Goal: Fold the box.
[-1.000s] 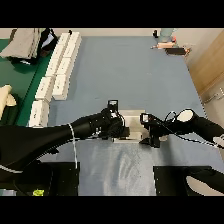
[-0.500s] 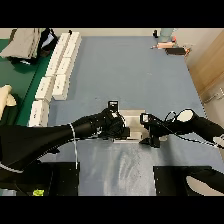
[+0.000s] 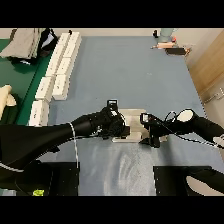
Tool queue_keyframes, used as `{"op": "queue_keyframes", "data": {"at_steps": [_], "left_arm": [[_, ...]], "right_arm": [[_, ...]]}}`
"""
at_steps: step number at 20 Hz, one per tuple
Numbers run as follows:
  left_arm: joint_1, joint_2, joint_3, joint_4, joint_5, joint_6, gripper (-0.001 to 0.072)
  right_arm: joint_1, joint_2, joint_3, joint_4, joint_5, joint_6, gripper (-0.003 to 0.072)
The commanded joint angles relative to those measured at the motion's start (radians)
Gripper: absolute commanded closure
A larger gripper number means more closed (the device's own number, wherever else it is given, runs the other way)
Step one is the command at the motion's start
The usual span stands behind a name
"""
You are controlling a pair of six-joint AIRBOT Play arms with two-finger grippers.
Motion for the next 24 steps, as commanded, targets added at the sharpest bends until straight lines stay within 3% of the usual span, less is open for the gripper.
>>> {"op": "queue_keyframes", "data": {"at_steps": [1,7,8,9,11,12,13,19,20,21,22,23,24], "left_arm": [[0.023,-0.004,0.048,0.010,-0.058,0.032,0.0185],[0.025,-0.070,0.058,0.002,-0.094,0.058,0.0186],[0.023,-0.082,0.062,-0.002,-0.105,0.058,0.0229],[0.022,-0.088,0.069,-0.002,-0.110,0.069,0.0413],[0.017,-0.092,0.084,0.000,-0.101,0.080,0.0437],[0.015,-0.093,0.091,0.009,-0.101,0.080,0.0508],[0.013,-0.093,0.092,0.014,-0.102,0.080,0.0673],[0.013,-0.095,0.092,0.015,-0.113,0.056,0.0695],[0.013,-0.095,0.092,0.016,-0.114,0.056,0.0693],[0.013,-0.094,0.092,0.015,-0.117,0.056,0.0613],[0.013,-0.093,0.092,0.014,-0.124,0.052,0.0296],[0.013,-0.090,0.094,0.015,-0.140,0.040,0.0146],[0.013,-0.086,0.097,0.016,-0.164,0.039,0.0144]], "right_arm": [[0.000,0.000,0.001,0.000,0.000,0.000,0.0142],[0.000,0.000,0.001,0.000,0.000,0.000,0.0142],[0.000,0.000,0.001,0.000,0.000,0.000,0.0143],[0.000,0.000,0.001,0.000,0.000,0.000,0.0143],[0.000,0.000,0.001,0.000,0.000,0.000,0.0142],[0.000,0.000,0.001,0.000,0.000,0.000,0.0142],[0.000,0.000,0.001,0.000,0.000,0.000,0.0142],[0.000,0.000,0.001,0.000,0.000,0.000,0.0142],[0.000,0.000,0.001,0.000,0.000,0.000,0.0143],[0.000,0.000,0.001,0.000,0.000,0.000,0.0143],[0.000,0.000,0.001,0.000,0.000,0.000,0.0142],[0.000,0.000,0.001,0.000,0.000,0.000,0.0142],[0.000,0.000,0.001,0.000,0.000,0.000,0.0143]]}}
